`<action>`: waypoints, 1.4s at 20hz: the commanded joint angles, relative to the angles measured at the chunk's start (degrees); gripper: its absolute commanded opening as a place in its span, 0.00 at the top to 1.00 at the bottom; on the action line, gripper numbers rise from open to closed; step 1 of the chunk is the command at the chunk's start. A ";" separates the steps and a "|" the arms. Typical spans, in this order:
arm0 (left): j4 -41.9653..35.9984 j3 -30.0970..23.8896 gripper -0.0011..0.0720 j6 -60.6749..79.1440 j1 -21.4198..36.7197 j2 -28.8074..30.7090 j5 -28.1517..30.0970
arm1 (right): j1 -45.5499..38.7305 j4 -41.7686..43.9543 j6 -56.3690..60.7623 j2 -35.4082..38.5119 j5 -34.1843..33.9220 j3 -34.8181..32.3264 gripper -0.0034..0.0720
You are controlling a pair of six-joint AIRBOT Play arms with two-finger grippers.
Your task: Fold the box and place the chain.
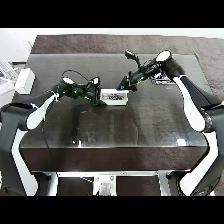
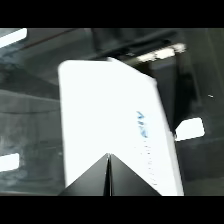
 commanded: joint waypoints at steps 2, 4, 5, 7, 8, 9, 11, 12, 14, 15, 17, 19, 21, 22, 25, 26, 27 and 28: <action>0.02 0.00 0.34 0.02 0.04 0.04 -0.02 | 0.26 -0.11 -5.31 7.39 -12.66 -14.21 0.95; 0.02 0.00 0.34 0.00 0.04 0.04 -0.02 | 0.57 0.85 -8.50 7.26 -17.64 -17.57 0.94; 0.02 0.00 0.34 0.00 0.04 0.04 -0.02 | 0.66 1.36 -9.09 7.17 -20.06 -18.36 0.94; 0.02 0.00 0.34 0.00 0.04 0.04 0.00 | 0.61 2.82 -11.39 7.15 -20.63 -18.27 0.60; 0.02 0.00 0.34 0.00 0.04 0.04 0.00 | 0.59 3.74 -11.76 7.17 -20.63 -18.16 0.59; 0.02 0.00 0.34 0.02 0.04 0.04 -0.02 | 0.48 3.91 -11.80 7.17 -20.68 -17.92 0.59; 0.02 0.00 0.34 0.02 0.04 0.04 0.00 | 0.37 3.98 -11.74 7.19 -20.20 -17.18 0.58; 0.02 0.00 0.34 0.00 0.04 0.04 0.00 | 0.35 4.44 -11.76 7.19 -19.43 -16.65 0.58; 0.02 0.00 0.34 0.00 0.04 0.04 0.00 | 0.35 5.42 -11.78 7.19 -17.35 -16.09 0.58; 0.02 0.00 0.34 0.00 0.04 0.04 0.00 | 0.35 5.40 -11.78 7.19 -16.00 -16.09 0.58; 0.02 0.00 0.34 0.02 0.04 0.04 -0.02 | 0.00 5.42 -11.78 7.19 -12.24 -16.09 0.58; 0.02 0.00 0.34 0.02 0.04 0.04 0.00 | -0.35 5.29 -11.80 7.19 -10.82 -16.09 0.56; 0.02 0.00 0.34 0.02 0.04 0.04 0.00 | -0.72 5.40 -11.76 7.17 -10.75 -16.09 0.39; 0.02 0.00 0.34 0.00 0.04 0.04 0.00 | -0.74 5.42 -12.00 7.17 -10.78 -16.09 0.36; 0.02 0.00 0.34 0.02 0.04 0.04 0.00 | -0.68 5.29 -13.46 6.88 -11.39 -16.15 0.36; 0.02 0.00 0.34 0.02 0.04 0.04 0.00 | -0.68 5.29 -14.51 6.58 -11.47 -16.15 0.36; 0.02 0.00 0.34 0.02 0.04 0.04 0.00 | -0.70 5.29 -14.82 6.27 -11.61 -16.15 0.36; 0.02 0.00 0.34 0.02 0.04 0.04 0.00 | -0.68 5.22 -15.10 6.21 -11.63 -16.15 0.36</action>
